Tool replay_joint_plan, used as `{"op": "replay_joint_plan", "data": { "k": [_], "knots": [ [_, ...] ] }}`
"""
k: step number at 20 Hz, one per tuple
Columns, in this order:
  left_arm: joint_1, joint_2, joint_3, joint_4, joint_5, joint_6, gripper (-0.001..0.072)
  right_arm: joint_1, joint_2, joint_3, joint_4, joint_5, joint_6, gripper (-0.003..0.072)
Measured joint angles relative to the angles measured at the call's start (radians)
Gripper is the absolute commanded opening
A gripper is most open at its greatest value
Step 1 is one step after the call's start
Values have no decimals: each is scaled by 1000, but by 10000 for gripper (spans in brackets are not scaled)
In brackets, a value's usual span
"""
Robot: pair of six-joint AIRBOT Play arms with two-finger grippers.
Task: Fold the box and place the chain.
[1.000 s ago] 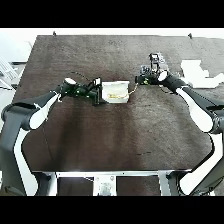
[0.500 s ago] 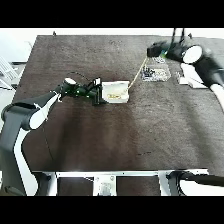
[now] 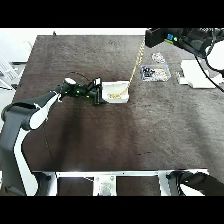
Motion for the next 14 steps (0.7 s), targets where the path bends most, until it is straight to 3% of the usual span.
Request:
{"op": "replay_joint_plan", "data": {
  "k": [7, 14],
  "knots": [
    [0, 0, 0, 0, 0, 0, 351, 72, 2, -95, -14, 16, 42, 3],
    [0, 0, 0, 0, 0, 0, 351, 83, -68, -315, 11, -122, 117, 3]
  ]
}}
